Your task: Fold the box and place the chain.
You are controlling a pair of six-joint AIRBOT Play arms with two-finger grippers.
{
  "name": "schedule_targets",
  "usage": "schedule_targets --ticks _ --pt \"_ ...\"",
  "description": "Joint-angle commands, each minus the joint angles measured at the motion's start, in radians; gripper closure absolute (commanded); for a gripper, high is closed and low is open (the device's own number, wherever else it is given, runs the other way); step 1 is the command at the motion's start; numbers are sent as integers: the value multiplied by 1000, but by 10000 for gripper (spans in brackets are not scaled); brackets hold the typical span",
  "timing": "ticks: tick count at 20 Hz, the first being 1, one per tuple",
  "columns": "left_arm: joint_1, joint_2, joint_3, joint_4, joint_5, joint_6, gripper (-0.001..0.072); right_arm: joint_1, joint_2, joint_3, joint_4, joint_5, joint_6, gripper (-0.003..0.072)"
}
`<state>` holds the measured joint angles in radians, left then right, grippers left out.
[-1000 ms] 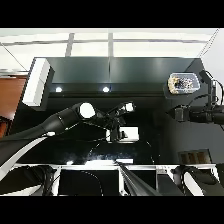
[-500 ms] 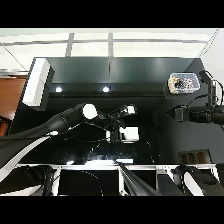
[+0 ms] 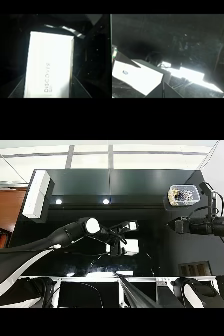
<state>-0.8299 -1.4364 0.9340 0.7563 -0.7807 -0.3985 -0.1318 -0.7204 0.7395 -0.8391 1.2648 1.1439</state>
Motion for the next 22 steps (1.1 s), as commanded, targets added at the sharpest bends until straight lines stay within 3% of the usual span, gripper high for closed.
schedule_targets --ticks 1,6,7,8,9,12,18,22 --pt "-29 -30 1 77 36 9 -7 -1 1 0 0 -16 0 679" --pt "-68 -59 2 204 47 -8 5 -1 1 0 0 -16 0 679" --pt "-66 -51 7 205 43 -42 101 -1 1 0 0 -16 0 678" --pt "-61 -41 15 205 32 -65 329 -1 1 0 0 -16 0 678" --pt "-52 -30 24 205 14 -83 403 -1 1 0 0 -16 0 678" --pt "19 43 31 242 -56 -243 403 -1 1 0 0 -10 1 678" --pt "346 269 -24 734 -444 -862 402 -1 1 0 0 -12 0 678" --pt "739 463 -189 787 -501 -889 402 -1 1 0 -4 -13 -1 678"
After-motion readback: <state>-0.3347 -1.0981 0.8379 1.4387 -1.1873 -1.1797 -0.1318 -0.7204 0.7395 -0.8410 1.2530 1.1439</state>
